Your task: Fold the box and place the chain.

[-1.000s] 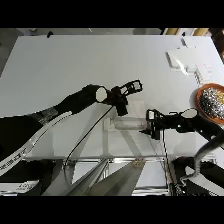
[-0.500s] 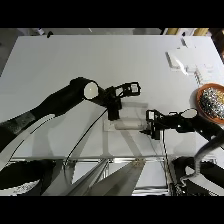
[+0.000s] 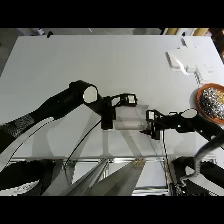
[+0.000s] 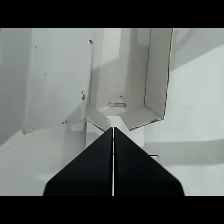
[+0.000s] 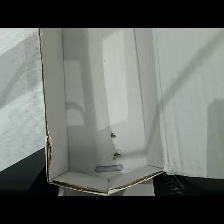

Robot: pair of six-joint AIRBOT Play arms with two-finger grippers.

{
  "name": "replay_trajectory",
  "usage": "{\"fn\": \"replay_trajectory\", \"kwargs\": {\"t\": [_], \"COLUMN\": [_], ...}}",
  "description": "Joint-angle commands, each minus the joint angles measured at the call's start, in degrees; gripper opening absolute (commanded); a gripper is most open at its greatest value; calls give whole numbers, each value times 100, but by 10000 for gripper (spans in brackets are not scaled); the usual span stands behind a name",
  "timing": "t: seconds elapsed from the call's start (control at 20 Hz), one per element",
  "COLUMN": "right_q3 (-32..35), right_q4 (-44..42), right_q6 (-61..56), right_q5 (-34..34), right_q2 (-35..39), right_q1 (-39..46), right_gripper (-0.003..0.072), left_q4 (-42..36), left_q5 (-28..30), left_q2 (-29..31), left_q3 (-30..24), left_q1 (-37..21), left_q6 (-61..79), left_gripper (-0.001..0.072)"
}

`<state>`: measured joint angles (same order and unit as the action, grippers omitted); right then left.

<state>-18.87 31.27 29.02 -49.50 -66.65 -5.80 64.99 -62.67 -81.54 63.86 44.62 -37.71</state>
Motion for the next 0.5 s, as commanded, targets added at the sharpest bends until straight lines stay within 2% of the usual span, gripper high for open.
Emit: {"fn": "replay_trajectory", "kwargs": {"t": [0.0,0.45], "right_q3": [-4,-4], "right_q4": [-2,-2], "right_q6": [-2,-2], "right_q5": [0,-2], "right_q2": [4,2], "right_q1": [-2,-2], "right_gripper": [415,415], "left_q4": [59,520], "left_q5": [-48,-55], "left_q2": [-22,-354], "left_q3": [-28,-28], "left_q1": [4,-15], "left_q6": [4,326], "left_gripper": [2,12]}}
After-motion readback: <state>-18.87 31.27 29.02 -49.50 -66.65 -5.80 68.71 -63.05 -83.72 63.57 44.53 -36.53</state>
